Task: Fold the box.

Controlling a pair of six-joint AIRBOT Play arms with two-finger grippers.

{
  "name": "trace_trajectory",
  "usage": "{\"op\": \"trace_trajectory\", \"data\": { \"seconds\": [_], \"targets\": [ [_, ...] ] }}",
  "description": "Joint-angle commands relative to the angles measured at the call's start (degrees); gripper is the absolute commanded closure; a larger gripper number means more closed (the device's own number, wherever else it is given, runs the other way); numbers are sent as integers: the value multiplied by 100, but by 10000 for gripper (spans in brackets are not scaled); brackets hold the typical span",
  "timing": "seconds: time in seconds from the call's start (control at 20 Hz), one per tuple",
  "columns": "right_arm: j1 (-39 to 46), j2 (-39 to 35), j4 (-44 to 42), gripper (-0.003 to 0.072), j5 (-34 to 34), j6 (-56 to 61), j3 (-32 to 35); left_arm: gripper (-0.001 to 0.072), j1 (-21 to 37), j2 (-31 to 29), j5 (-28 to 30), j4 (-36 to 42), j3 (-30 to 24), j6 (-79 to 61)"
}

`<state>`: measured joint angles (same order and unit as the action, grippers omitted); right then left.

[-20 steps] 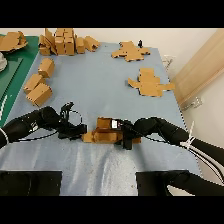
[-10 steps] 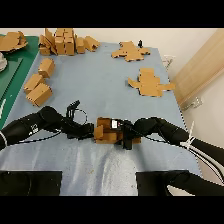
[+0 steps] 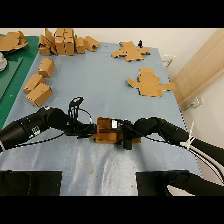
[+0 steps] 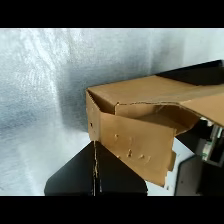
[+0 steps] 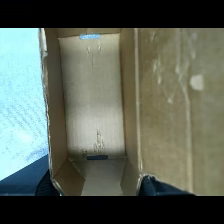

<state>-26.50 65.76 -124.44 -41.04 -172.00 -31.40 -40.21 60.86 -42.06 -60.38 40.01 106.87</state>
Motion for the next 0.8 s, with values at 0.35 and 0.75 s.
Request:
{"op": "trace_trajectory", "data": {
  "seconds": [0.35, 0.75],
  "targets": [
    [-4, 0, 0, 146, 2, 2, 4, 695, -400, -15, 103, -769, 197, 953],
    [-4, 0, 0, 146, 2, 2, 4, 474, -409, -87, 105, -660, 197, 673]
  ]
}}
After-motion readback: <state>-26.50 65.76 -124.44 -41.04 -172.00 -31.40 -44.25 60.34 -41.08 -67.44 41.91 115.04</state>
